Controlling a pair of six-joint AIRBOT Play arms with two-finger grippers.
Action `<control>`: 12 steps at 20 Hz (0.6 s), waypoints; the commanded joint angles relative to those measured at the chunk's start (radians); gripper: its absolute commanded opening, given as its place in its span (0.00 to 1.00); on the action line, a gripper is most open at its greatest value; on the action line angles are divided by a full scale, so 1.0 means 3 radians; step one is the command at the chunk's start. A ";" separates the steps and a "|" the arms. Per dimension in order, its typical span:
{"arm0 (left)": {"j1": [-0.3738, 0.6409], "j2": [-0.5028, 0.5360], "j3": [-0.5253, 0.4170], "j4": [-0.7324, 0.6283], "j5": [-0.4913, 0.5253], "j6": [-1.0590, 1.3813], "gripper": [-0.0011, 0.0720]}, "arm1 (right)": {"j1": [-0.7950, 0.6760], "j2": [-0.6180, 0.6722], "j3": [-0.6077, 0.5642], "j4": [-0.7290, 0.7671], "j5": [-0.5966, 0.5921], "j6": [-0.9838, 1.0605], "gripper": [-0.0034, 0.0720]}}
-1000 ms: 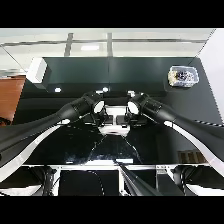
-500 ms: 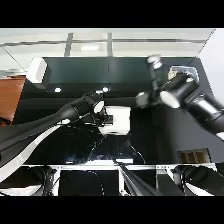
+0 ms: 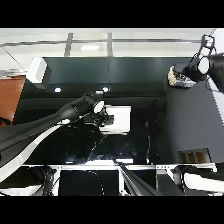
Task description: Fold the box and place the chain.
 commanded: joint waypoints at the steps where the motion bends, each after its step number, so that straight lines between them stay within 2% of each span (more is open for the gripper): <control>1: 0.0003 0.0000 0.0000 -0.0001 0.0031 0.0006 0.05 | -0.0395 -0.0938 0.0961 0.0402 0.0271 -0.0118 1.00; 3: 0.0003 0.0000 0.0000 -0.0003 0.0005 0.0006 0.05 | -0.0416 -0.1431 0.1588 0.0549 0.0584 -0.0278 0.99; 4: 0.0001 0.0000 0.0000 -0.0003 0.0005 0.0008 0.05 | -0.0425 -0.1629 0.1834 0.0622 0.0724 -0.0329 0.83; 6: 0.0003 0.0000 0.0000 -0.0001 0.0006 0.0006 0.05 | -0.0445 -0.1924 0.2181 0.0609 0.0989 -0.0326 0.82; 12: 0.0003 0.0000 0.0000 -0.0001 -0.0005 0.0006 0.05 | -0.0509 -0.2110 0.2277 0.0532 0.1172 -0.0300 0.81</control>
